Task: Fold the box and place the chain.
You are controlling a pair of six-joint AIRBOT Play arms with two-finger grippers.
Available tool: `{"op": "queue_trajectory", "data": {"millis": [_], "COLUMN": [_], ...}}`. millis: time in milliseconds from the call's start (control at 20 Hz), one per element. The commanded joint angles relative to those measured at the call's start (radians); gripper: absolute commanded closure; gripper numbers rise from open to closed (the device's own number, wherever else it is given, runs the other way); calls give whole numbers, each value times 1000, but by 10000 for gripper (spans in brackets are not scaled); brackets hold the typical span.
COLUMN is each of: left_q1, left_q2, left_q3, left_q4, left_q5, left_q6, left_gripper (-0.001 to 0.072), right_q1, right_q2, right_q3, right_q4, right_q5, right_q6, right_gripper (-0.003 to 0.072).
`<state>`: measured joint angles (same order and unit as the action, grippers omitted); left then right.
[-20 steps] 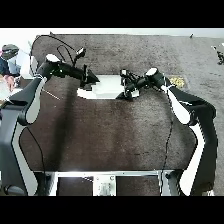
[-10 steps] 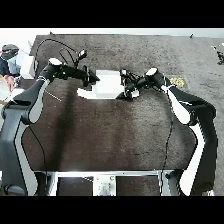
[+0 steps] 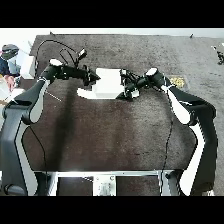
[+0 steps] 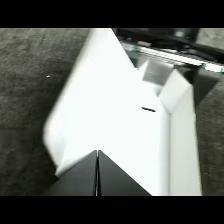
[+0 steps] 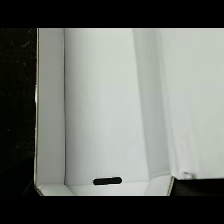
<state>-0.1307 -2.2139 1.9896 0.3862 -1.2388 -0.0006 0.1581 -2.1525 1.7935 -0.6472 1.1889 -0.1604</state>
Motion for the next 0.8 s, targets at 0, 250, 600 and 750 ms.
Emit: {"op": "queue_trajectory", "data": {"millis": [0, 250, 600, 750], "left_q1": [0, 0, 0, 0], "left_q2": [-16, -18, -26, -30], "left_q3": [0, 0, 0, 0], "left_q4": [2, 15, 106, 108], "left_q5": [34, 26, 16, 17], "left_q6": [1, -2, -36, -34], "left_gripper": [697, 698, 699, 699], "right_q1": [0, 0, 0, 0], "right_q2": [0, 0, 0, 0], "right_q3": [0, 0, 0, 0], "right_q4": [0, 0, 0, 0], "right_q5": [0, 0, 0, 0], "right_q6": [0, 0, 0, 0], "right_gripper": [79, 79, 79, 79]}}
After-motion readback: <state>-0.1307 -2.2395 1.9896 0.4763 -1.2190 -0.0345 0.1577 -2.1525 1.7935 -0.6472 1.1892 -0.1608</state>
